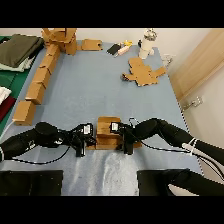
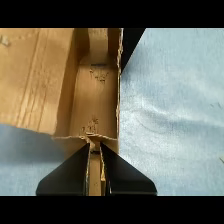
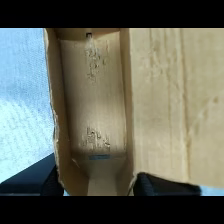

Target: Fold the box.

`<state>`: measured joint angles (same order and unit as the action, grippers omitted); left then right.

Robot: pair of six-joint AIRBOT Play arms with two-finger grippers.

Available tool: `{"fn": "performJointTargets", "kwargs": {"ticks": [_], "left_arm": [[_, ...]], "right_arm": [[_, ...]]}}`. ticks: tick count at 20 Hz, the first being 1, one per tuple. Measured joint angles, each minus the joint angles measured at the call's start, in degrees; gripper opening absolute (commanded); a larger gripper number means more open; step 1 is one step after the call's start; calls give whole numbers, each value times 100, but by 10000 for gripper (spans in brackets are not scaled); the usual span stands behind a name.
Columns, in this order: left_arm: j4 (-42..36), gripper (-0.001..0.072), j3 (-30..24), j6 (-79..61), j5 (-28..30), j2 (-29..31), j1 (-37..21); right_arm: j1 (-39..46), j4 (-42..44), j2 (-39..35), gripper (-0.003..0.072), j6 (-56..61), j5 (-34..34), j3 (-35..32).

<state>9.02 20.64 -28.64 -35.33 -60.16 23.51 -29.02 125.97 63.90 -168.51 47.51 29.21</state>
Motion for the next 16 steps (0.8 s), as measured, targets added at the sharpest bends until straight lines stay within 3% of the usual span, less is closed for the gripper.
{"fn": "performJointTargets", "kwargs": {"ticks": [3, 4, 5, 6, 7, 16], "left_arm": [[-247, 110, 0, -216, 90, -70, 122], [-299, 145, 0, -273, 101, -85, 155], [-330, 285, 0, -319, 98, -94, 170], [-356, 483, 0, -352, 101, -98, 188], [-382, 512, 0, -376, 96, -107, 197], [-431, 514, 0, -459, -59, -118, 223]], "right_arm": [[2, -2, 2, 487, 0, 0, 0], [0, -2, 2, 487, 0, -2, 0], [0, -2, 0, 487, -2, -2, 0], [0, -7, 0, 487, -4, 0, 0], [0, -20, 0, 487, -17, 2, 0], [0, 4, 0, 487, -2, 7, 0]]}}
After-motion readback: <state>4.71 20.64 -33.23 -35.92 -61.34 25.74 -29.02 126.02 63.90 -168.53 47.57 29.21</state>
